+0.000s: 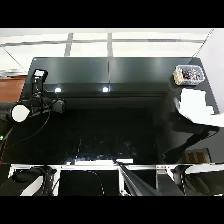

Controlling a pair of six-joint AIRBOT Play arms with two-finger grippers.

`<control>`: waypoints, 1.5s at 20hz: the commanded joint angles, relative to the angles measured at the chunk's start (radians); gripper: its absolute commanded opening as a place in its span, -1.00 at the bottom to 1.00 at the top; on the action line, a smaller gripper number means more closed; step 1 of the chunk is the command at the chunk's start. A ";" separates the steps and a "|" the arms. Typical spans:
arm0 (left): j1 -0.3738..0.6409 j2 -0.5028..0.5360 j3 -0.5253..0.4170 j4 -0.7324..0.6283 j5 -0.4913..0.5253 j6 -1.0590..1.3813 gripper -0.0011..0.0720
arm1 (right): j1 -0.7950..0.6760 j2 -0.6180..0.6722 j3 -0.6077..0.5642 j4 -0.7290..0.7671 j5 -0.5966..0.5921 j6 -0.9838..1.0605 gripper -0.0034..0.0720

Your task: Fold the box and place the chain.

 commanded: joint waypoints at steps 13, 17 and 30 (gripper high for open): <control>-0.001 -0.003 0.000 -0.145 0.060 0.000 0.97 | 0.432 0.549 -0.809 0.812 -0.274 -0.250 -0.88; -0.001 -0.028 0.000 -0.224 0.059 0.001 0.97 | 0.716 0.757 -1.106 1.007 -0.718 -0.335 -0.88; -0.058 -0.591 0.256 -1.101 -0.242 0.502 0.97 | 1.054 0.781 -1.215 1.138 -0.880 -0.438 -0.87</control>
